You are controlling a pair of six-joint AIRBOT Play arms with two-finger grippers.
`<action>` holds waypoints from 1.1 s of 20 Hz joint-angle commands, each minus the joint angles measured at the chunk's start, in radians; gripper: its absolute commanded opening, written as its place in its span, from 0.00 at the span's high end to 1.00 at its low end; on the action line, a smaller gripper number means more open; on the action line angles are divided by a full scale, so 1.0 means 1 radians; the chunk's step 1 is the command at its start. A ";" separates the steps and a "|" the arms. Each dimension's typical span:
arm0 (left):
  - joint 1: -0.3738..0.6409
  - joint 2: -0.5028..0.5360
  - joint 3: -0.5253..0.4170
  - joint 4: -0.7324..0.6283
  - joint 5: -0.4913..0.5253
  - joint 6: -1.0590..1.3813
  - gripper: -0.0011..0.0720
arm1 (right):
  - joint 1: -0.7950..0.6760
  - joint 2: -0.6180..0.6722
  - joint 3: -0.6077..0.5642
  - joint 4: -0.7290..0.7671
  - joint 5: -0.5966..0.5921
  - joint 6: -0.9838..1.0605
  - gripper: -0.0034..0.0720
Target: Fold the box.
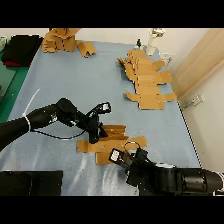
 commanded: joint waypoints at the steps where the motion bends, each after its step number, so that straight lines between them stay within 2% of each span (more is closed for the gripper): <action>1: 0.001 -0.001 0.000 0.000 0.000 0.000 0.97 | 0.024 -0.039 -0.010 -0.074 0.087 -0.026 0.45; 3: 0.001 -0.001 0.000 0.000 0.001 0.000 0.97 | 0.024 -0.071 -0.010 -0.072 0.118 -0.027 0.45; 5: 0.001 -0.001 0.000 0.000 0.001 0.000 0.97 | 0.024 -0.103 -0.010 -0.074 0.122 -0.027 0.30; 6: 0.001 -0.001 0.000 0.000 0.001 0.000 0.97 | 0.024 -0.117 -0.010 -0.073 0.124 -0.027 0.28; 22: 0.001 -0.001 0.000 0.000 0.001 0.000 0.97 | 0.024 -0.128 -0.009 -0.272 0.131 0.060 0.29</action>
